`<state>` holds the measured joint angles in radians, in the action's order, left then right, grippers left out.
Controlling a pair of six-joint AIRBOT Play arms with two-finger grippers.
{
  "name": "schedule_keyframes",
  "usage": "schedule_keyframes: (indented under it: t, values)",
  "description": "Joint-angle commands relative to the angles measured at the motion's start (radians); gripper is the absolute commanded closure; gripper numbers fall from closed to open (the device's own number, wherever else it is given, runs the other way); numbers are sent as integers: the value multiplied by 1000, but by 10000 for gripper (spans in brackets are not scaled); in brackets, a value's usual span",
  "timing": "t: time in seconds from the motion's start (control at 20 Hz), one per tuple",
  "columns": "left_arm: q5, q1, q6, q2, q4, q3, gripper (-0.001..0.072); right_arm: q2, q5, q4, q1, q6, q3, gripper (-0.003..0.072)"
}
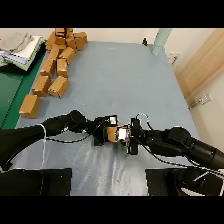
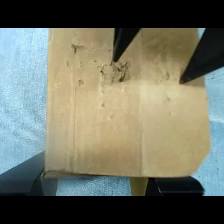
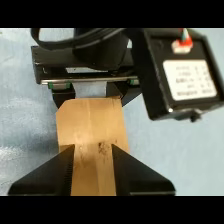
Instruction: Fold the box.
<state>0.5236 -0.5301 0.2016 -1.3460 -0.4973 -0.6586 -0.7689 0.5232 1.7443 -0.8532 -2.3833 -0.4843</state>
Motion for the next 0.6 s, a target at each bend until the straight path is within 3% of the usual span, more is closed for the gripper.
schedule_keyframes:
  t: [0.0, 0.1, 0.55]
  values:
    - [0, 1, 0, 0, 0, -1, 308, -40, -30, -19, -3, -46, 1, 310]
    - [0, 0, 0, 0, 0, -1, 308, -82, -29, -19, -3, -94, 2, 274]
    - [0, 0, 0, 0, 0, -1, 308, -146, -31, -30, -3, -124, -26, 273]
